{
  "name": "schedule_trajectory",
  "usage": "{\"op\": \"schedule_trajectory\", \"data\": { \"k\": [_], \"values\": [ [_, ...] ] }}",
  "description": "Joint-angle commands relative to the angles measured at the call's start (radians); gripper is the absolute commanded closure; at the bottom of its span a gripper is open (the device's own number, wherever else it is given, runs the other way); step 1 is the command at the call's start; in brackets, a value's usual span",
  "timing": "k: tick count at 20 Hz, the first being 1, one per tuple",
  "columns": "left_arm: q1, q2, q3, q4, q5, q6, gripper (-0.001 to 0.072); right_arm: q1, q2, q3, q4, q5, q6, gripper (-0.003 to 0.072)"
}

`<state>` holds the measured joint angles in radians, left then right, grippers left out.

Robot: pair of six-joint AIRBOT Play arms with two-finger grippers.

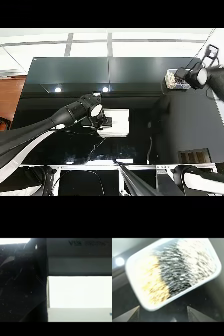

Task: Fold the box and place the chain.

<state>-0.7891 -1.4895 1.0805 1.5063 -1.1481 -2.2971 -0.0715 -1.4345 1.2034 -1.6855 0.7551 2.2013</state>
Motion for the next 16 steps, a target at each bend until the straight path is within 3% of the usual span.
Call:
{"op": "schedule_trajectory", "data": {
  "k": [1,2,3,7,16],
  "values": [
    [0.000,0.000,0.000,0.000,-0.002,0.000,0.0683,-0.121,-0.253,0.321,0.297,0.315,0.014,-0.0010],
    [0.000,0.000,0.000,0.000,-0.003,0.000,0.0683,-0.131,-0.309,0.406,0.325,0.353,0.014,0.0101],
    [0.000,0.000,0.000,0.000,-0.010,0.000,0.0683,-0.135,-0.351,0.465,0.345,0.353,0.015,0.0134],
    [0.000,0.000,0.000,0.000,-0.014,0.000,0.0682,-0.134,-0.447,0.562,0.433,0.307,0.019,0.0145],
    [0.000,0.000,0.000,0.000,-0.013,0.000,0.0683,-0.124,-0.500,0.566,0.455,0.367,-0.027,0.0145]
  ]
}}
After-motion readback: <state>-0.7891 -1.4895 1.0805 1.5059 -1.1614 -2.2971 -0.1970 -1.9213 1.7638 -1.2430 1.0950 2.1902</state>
